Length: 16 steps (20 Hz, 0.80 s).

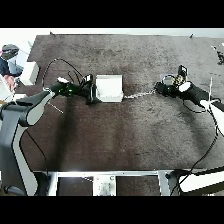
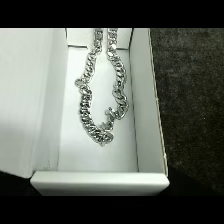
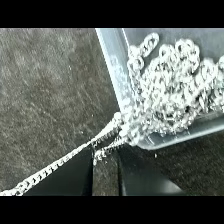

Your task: Fold the box and place the chain.

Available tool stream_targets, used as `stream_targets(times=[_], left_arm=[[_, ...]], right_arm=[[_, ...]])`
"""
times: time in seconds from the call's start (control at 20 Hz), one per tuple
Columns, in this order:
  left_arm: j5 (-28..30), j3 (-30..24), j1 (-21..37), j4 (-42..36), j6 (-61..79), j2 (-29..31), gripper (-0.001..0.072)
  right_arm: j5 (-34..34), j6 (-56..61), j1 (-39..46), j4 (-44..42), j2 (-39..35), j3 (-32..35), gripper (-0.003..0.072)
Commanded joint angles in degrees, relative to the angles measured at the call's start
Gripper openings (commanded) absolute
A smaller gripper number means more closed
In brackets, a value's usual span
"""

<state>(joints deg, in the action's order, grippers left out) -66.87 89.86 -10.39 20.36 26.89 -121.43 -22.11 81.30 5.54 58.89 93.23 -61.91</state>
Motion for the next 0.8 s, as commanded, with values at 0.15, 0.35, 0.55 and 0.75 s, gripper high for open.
stream_targets(times=[0.15, 0.35, 0.55, 0.75], left_arm=[[0.0, 0.0, 0.0, 0.0, 0.0, 0.0, 0.0229], [0.0, 0.0, 0.0, 0.0, 0.0, 0.0, 0.0230], [0.0, 0.0, 0.0, 0.0, 0.0, 0.0, 0.0230], [0.0, 0.0, 0.0, 0.0, 0.0, 0.0, 0.0230]], right_arm=[[1.1, -0.7, -0.1, -1.1, 0.3, -0.3, 0.0009], [-2.8, -0.7, -0.3, -1.7, -1.6, -0.3, 0.0009], [-7.4, -0.7, -0.7, -1.7, -6.3, -0.3, 0.0008], [-8.3, -1.9, -5.3, -2.5, -14.4, -0.7, 0.0008]])
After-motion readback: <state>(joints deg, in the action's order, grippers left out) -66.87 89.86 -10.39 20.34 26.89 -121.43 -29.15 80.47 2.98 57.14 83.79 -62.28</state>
